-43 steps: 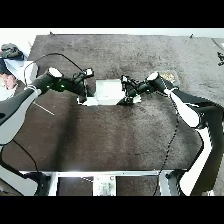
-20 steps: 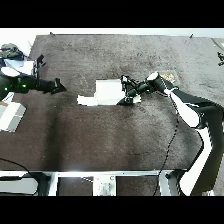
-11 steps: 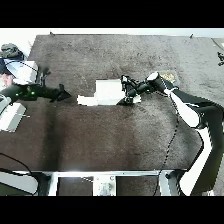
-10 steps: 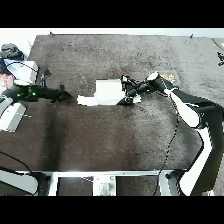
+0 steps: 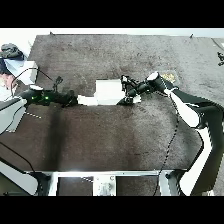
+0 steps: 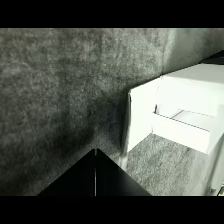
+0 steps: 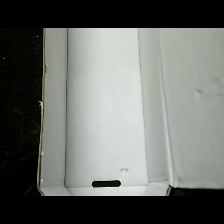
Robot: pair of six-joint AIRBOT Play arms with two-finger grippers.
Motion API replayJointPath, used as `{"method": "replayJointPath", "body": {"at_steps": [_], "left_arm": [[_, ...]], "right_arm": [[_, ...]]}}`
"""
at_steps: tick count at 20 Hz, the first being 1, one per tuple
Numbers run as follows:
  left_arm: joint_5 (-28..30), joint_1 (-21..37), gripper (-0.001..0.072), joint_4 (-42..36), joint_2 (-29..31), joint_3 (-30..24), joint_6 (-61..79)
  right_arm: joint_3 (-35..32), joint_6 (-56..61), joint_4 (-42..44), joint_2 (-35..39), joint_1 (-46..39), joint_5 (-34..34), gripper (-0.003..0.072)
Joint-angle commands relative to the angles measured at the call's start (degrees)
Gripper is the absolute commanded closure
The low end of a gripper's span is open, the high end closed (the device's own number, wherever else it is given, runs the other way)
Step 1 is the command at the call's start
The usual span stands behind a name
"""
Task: Fold the box and place the chain.
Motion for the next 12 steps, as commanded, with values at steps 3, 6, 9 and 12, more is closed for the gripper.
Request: {"method": "replayJointPath", "body": {"at_steps": [3,6,9,12], "left_arm": [[0.3,-4.8,0.0698,-7.5,-0.8,0.1,2.5],[-0.8,-6.2,0.0698,-12.1,-0.8,0.1,6.1],[-3.5,-6.2,0.0694,-15.3,-0.8,1.7,7.6],[-4.8,-6.2,0.0458,-15.0,-0.8,3.7,7.6]], "right_arm": [[0.0,0.0,0.0,0.0,0.0,0.0,0.0340],[0.0,0.0,0.0,0.0,0.0,0.0,0.0340],[0.0,0.0,0.0,0.0,0.0,0.0,0.0340],[0.0,0.0,0.0,0.0,0.0,0.0,0.0340]]}}
